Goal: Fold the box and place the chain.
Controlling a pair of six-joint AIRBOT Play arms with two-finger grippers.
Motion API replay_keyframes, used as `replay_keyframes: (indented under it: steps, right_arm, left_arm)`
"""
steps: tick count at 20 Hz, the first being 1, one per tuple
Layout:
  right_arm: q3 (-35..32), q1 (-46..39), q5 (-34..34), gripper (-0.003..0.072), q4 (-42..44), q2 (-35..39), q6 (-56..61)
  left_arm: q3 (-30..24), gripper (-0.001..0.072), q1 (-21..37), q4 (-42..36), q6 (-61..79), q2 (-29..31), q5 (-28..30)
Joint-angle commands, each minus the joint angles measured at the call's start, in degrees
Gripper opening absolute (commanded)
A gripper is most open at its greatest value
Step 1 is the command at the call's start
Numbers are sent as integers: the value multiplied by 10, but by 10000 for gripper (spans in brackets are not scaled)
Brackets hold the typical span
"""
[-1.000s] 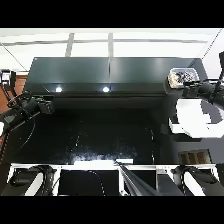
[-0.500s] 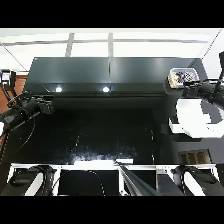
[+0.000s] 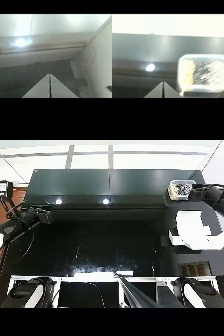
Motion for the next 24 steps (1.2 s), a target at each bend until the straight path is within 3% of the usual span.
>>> replay_keyframes:
  steps: [1, 2, 3, 4, 7, 9, 10, 13, 16, 20, 21, 22, 24]
  right_arm:
    - [0, -33, -63, 659, -72, -43, 36]
    - [0, -62, -32, 720, -85, -73, 53]
    - [0, -92, 10, 720, -100, -102, 65]
    - [3, -120, 37, 720, -127, -123, 88]
    - [45, -236, 88, 720, -317, -177, 341]
    - [99, -312, 183, 720, -423, -223, 407]
    - [128, -348, 235, 679, -435, -252, 403]
    - [209, -414, 343, 679, -360, -335, 289]
    - [270, -417, 458, 679, -351, -408, 188]
    - [281, -414, 508, 677, -325, -444, 72]
    - [281, -414, 507, 543, -305, -445, 51]
    - [281, -414, 501, 495, -283, -446, 37]
    - [281, -412, 495, 494, -254, -446, 16]
  left_arm:
    - [0, 62, 0, -12, -1, -8, 38]
    - [0, 396, 0, -16, -2, -14, 43]
    - [0, 699, 0, -19, -6, -22, 43]
    - [0, 707, 0, -20, -19, -29, 43]
    - [0, 707, -2, -19, -26, -38, 24]
    - [0, 707, -2, -19, -26, -43, 13]
    - [0, 707, -2, -19, -26, -46, 6]
    - [0, 707, -17, -15, -7, -55, -31]
    - [0, 707, -36, -15, -7, -57, -23]
    - [0, 707, -46, -18, -7, -60, -17]
    - [0, 707, -46, -18, -7, -62, -17]
    - [0, 707, -46, -18, -7, -63, -17]
    - [0, 707, -46, -18, -7, -66, -17]
